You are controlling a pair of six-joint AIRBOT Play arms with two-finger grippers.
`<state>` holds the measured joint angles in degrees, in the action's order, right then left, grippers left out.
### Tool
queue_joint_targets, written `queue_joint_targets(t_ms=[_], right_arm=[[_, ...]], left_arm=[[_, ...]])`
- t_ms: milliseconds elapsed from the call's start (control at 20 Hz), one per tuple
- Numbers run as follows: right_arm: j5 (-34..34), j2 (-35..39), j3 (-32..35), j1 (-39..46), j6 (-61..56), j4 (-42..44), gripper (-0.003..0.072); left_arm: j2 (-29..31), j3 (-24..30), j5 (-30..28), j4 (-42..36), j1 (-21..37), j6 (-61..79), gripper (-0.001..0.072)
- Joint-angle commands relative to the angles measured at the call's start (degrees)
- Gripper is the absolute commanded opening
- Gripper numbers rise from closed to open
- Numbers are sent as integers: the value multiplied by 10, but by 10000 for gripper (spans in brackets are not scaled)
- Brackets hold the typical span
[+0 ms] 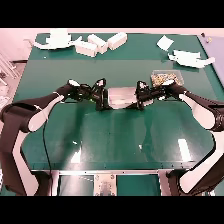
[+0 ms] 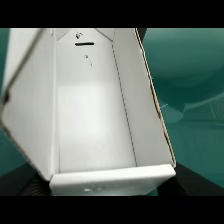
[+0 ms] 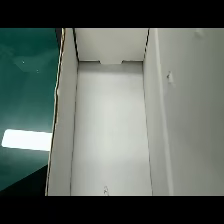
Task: Fold the box and place the chain.
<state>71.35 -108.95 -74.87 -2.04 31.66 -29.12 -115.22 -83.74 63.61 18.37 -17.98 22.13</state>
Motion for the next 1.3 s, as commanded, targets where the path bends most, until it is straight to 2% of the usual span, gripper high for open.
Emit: queue_joint_targets(t_ms=[0, 200, 400, 500, 850, 950, 1250], right_arm=[[-2, 0, 0, 0, -1, 2, 594], [-2, 0, 0, 0, -1, 2, 594], [-2, 0, 0, 0, -1, 2, 594], [-2, 0, 0, 0, -1, 2, 594], [-2, 0, 0, 0, -1, 2, 594], [-2, 0, 0, 0, -1, 2, 594], [-2, 0, 0, 0, -1, 2, 594]], left_arm=[[0, 0, -12, -3, -3, -11, 715], [0, -1, -46, -30, 1, -7, 715], [-2, 0, -38, -32, 1, -10, 715], [-6, 0, -12, -27, 0, -11, 715], [-6, -2, -6, -27, 0, -6, 715], [-10, -14, 14, 0, 0, -7, 715], [-9, -14, 4, 6, 0, -26, 715]])
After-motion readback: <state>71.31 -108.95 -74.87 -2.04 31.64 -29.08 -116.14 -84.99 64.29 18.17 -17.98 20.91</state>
